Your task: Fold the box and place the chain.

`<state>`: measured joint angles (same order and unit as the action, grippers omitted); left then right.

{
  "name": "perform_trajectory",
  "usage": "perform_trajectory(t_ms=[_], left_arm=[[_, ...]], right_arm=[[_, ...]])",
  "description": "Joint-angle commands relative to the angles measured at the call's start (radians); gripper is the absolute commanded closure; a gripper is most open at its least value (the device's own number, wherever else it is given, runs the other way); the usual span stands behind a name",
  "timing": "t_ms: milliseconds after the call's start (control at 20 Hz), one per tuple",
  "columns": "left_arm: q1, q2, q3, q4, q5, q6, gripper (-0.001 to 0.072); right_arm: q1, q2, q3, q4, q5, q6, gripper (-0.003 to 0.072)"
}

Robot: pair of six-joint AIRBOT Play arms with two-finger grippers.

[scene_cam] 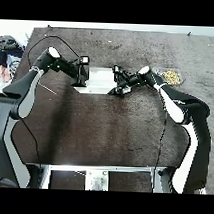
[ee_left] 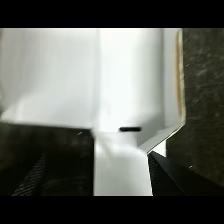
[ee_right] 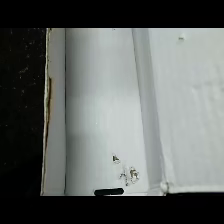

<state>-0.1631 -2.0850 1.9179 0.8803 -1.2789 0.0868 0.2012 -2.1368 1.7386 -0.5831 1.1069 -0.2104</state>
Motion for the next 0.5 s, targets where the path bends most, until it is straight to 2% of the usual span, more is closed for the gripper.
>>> perform_trajectory(t_ms=[0,50,450], left_arm=[[-0.005,-0.018,-0.001,0.022,-0.002,0.0,0.0029],[-0.005,-0.026,-0.001,0.021,-0.021,0.001,0.0077],[-0.005,-0.04,-0.001,-0.005,-0.069,-0.001,0.008]], right_arm=[[0.001,0.0,0.0,0.001,0.0,0.0,0.0222],[0.001,0.0,0.0,0.0,0.0,0.0,0.0222],[0.001,0.0,0.0,0.0,0.0,0.0,0.0222]])
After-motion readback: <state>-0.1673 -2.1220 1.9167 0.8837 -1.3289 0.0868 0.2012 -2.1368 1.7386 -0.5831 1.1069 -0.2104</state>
